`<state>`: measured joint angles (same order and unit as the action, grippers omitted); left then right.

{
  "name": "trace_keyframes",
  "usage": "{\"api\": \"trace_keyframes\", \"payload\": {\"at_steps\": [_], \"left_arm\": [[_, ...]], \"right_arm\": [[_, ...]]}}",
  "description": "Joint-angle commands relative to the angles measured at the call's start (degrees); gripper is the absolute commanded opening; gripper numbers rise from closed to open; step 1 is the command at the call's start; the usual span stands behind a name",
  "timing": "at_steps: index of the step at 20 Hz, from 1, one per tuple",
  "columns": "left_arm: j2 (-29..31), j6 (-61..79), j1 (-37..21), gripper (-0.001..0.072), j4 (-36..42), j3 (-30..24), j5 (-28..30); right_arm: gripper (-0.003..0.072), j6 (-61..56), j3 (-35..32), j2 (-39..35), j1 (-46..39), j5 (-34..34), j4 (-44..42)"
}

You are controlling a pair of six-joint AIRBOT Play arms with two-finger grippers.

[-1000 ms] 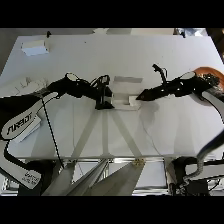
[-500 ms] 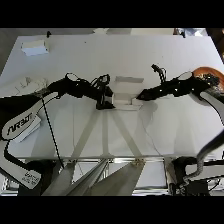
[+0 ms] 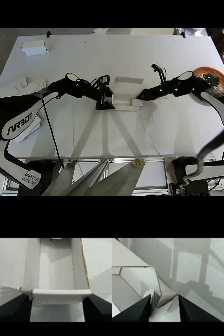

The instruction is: Fold the box and place the chain.

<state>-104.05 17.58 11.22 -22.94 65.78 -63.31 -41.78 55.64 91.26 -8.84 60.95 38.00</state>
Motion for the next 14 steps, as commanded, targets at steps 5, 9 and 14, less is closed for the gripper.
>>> {"api": "trace_keyframes", "payload": {"at_steps": [5, 9, 14], "left_arm": [[0.0, 0.2, 0.0, 0.0281, 0.0, 0.0, 0.6], [0.0, 0.2, 0.0, 0.0281, 0.0, 0.0, 1.0], [0.0, 0.4, 0.0, 0.0281, 0.0, 0.0, 1.0]], "right_arm": [[0.0334, -5.8, 0.1, -1.5, 5.8, -1.5, 10.4], [0.0334, -10.8, 0.1, -1.5, 8.3, -4.0, 12.5], [0.0318, -17.2, 0.5, -2.0, 8.3, -4.8, 13.9]]}}
